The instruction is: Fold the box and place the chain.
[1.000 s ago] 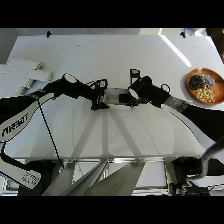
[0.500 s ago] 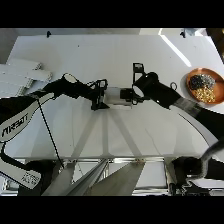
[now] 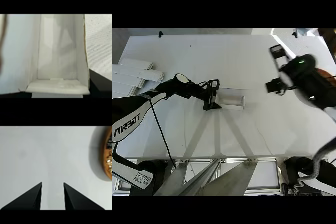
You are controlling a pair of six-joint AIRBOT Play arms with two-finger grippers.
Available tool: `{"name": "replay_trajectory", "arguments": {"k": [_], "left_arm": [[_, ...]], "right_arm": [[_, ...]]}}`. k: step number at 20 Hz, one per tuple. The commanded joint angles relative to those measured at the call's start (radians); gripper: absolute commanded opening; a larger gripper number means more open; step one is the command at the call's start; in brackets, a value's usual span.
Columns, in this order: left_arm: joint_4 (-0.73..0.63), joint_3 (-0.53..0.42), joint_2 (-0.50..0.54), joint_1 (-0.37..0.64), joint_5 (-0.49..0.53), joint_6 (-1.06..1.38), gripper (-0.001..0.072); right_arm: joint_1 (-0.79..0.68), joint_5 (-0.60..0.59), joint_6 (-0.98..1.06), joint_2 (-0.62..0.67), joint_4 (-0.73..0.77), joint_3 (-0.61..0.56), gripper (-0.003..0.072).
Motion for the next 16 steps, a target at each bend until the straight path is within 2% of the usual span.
{"name": "replay_trajectory", "arguments": {"k": [1,4,6,10,13,16], "left_arm": [[0.0,0.0,0.001,0.001,0.0,0.0,0.0346],[0.0,0.0,0.001,0.0,0.0,0.0,0.0346],[0.0,0.0,0.001,0.0,0.0,0.0,0.0346],[0.0,0.0,0.001,0.0,0.0,0.0,0.0346],[0.0,0.0,0.001,0.0,0.0,0.0,0.0346],[0.0,0.0,0.001,0.0,0.0,0.0,0.0346]], "right_arm": [[-0.19,-0.009,-0.125,0.039,-0.031,-0.002,0.0339],[-0.391,-0.089,-0.181,0.024,0.018,-0.015,0.0359],[-0.525,-0.166,-0.202,0.013,0.042,-0.027,0.042],[-0.774,-0.276,-0.322,-0.072,0.19,-0.032,0.0421],[-0.834,-0.376,-0.329,-0.181,0.139,-0.032,0.0421],[-0.837,-0.42,-0.329,-0.309,0.092,-0.032,0.0463]]}}
